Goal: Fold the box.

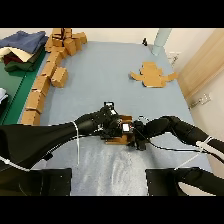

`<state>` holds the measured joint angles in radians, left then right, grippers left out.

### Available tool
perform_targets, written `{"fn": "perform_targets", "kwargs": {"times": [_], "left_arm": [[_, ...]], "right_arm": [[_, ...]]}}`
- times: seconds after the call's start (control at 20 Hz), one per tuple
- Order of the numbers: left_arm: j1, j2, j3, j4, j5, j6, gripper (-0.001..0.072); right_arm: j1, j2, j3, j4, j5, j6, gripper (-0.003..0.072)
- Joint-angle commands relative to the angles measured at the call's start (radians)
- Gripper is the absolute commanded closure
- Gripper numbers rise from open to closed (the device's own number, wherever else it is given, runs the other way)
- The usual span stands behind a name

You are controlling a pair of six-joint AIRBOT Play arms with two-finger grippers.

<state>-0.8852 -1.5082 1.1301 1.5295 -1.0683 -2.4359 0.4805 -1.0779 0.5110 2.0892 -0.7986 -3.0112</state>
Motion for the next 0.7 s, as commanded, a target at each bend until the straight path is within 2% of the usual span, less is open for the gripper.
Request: {"fn": "perform_targets", "kwargs": {"times": [0.0, 0.2, 0.25, 0.3, 0.5, 0.6, 0.65], "left_arm": [[0.0, 0.0, 0.001, -0.002, -0.015, 0.0, 0.0695], [0.0, 0.0, 0.002, -0.003, -0.021, 0.012, 0.0679], [0.0, 0.0, 0.006, -0.002, -0.026, 0.011, 0.042], [0.001, 0.0, 0.011, 0.0, -0.026, 0.012, 0.0211], [0.001, 0.0, 0.02, 0.002, -0.023, 0.011, 0.0215], [0.0, 0.0, 0.02, 0.005, -0.023, 0.012, 0.049], [0.0, 0.0, 0.02, 0.006, -0.024, 0.013, 0.0656]], "right_arm": [[0.0, 0.001, 0.001, 0.0, 0.0, 0.0, 0.0184], [0.0, 0.001, 0.001, 0.0, 0.0, 0.0, 0.0184], [0.0, 0.001, 0.001, 0.0, 0.0, 0.0, 0.0184], [0.0, 0.001, 0.001, 0.0, 0.0, 0.0, 0.0184], [0.0, 0.001, 0.001, 0.0, 0.0, 0.0, 0.0184], [0.0, 0.001, 0.001, 0.0, 0.0, 0.0, 0.0183], [0.0, 0.001, 0.001, 0.0, 0.0, 0.0, 0.0184]]}}
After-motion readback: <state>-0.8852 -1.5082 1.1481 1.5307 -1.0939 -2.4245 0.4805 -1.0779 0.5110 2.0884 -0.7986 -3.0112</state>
